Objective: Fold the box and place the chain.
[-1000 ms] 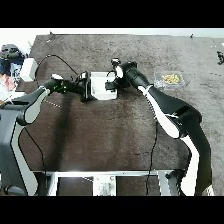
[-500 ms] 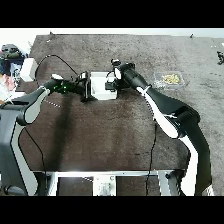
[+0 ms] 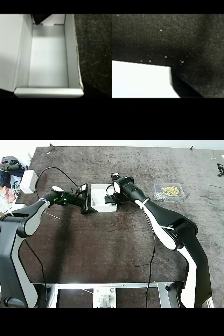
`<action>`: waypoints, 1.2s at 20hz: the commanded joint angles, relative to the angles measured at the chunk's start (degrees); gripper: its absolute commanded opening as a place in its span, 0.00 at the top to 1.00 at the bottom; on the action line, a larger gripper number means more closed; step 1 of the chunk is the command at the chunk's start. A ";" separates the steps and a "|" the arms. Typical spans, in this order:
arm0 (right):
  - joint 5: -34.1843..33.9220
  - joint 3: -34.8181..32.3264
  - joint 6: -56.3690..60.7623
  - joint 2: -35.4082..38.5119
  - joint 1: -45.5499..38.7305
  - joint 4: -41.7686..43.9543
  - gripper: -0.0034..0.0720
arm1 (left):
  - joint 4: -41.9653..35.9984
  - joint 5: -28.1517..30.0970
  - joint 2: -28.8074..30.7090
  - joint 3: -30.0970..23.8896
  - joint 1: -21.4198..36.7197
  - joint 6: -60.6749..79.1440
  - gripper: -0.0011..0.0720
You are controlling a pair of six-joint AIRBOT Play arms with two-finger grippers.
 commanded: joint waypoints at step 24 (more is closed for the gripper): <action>2.95 -0.02 -13.68 11.54 -5.01 3.69 0.39 | 0.07 0.00 0.04 0.02 0.07 0.02 0.36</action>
